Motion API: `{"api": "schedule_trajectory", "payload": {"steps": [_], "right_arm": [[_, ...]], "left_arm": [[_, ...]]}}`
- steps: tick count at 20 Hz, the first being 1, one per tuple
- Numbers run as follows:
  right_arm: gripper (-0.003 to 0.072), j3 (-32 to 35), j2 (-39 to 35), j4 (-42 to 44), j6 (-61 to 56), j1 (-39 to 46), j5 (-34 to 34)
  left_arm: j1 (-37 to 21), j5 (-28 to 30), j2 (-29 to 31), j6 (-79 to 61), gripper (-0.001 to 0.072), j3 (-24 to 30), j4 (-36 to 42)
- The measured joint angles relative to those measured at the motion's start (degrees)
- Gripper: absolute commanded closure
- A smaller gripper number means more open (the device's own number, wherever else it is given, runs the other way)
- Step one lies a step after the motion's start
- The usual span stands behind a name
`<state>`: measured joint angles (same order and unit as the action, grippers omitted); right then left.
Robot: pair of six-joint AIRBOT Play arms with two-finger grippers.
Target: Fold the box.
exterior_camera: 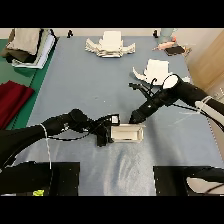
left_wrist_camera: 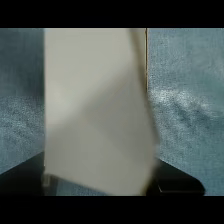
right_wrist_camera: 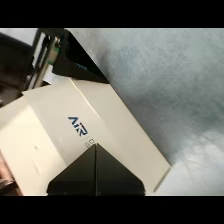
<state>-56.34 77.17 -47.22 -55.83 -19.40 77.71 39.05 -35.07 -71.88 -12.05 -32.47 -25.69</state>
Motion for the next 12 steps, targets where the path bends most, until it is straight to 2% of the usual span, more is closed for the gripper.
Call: {"api": "schedule_trajectory", "payload": {"steps": [7,12], "right_arm": [[0.0685,10.8,-13.3,-11.2,1.6,-13.0,-15.8],[0.0685,16.0,-19.7,-16.8,1.9,-21.2,-26.3]], "left_arm": [[0.0,0.0,0.0,-0.1,0.0262,0.0,0.0],[0.0,0.0,0.0,0.0,0.0262,0.0,0.0]]}}
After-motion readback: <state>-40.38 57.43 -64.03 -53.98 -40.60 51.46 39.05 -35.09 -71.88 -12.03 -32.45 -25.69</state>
